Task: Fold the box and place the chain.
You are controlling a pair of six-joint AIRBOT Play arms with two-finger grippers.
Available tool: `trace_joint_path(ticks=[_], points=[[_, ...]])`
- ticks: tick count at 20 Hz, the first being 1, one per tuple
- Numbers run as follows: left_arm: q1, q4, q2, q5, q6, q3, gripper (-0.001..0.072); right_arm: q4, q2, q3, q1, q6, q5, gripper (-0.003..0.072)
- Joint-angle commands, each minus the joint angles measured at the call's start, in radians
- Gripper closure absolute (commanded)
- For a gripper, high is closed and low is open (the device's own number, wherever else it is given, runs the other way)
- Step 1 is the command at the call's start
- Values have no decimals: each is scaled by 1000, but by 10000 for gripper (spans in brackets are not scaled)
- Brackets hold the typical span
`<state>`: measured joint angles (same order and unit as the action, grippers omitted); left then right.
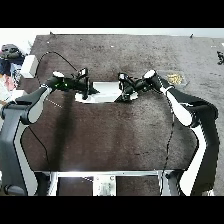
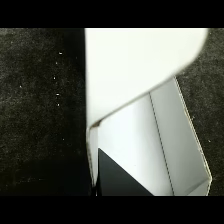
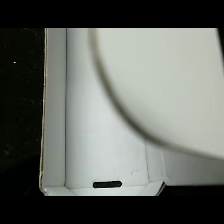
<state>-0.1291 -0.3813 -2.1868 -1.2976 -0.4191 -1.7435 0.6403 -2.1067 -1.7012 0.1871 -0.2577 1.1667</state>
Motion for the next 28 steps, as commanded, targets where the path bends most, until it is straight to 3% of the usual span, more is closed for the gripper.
trace_joint_path(ticks=[1,7,8,9,10,14,21,23,24,25,28], points=[[0,0,-1,0,0,0,696,0,-1,0,0,0,0,242],[0,0,-1,-2,0,0,695,0,-1,0,1,0,0,242],[0,0,-1,-3,0,0,638,0,-1,0,0,0,0,242],[0,5,-1,-2,0,0,448,0,-1,0,0,0,0,242],[0,16,-1,-3,1,0,416,0,-1,0,0,0,0,242],[4,21,21,-25,59,-16,416,0,-1,0,0,0,0,242],[123,19,120,-195,161,-19,416,0,-1,0,0,0,0,242],[133,23,122,-252,205,-18,425,0,-1,0,0,0,0,242],[127,22,122,-275,224,-18,602,0,-1,0,0,0,0,242],[116,23,122,-304,228,-18,696,0,-1,0,0,0,0,242],[68,22,122,-317,238,-18,697,0,-1,0,0,0,0,242]])
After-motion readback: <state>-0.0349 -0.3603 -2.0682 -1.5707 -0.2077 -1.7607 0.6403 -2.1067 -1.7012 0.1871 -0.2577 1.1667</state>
